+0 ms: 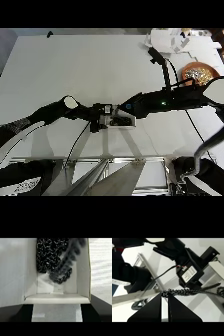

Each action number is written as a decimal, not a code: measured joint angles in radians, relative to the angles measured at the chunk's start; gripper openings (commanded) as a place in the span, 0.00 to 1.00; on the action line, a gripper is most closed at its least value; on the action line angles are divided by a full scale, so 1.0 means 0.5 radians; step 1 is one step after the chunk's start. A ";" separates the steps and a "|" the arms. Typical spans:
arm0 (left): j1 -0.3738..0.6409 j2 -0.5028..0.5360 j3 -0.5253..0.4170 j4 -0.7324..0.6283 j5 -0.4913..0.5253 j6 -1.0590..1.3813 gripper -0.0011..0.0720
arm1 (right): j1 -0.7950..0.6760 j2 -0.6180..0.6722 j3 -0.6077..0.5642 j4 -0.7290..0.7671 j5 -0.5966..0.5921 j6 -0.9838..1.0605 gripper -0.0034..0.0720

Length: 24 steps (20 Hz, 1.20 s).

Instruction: Fold the box and place the chain.

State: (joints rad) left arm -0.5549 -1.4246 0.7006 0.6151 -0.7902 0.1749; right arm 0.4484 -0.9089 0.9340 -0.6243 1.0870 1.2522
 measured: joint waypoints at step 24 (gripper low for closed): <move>0.000 0.000 0.000 0.000 0.001 0.000 0.30 | -0.205 -0.630 0.183 -0.459 0.066 -1.079 0.28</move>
State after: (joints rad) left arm -0.5549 -1.4246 0.7006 0.6151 -0.7898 0.1749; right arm 0.3458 -1.2240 1.0256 -0.8536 1.1198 0.7128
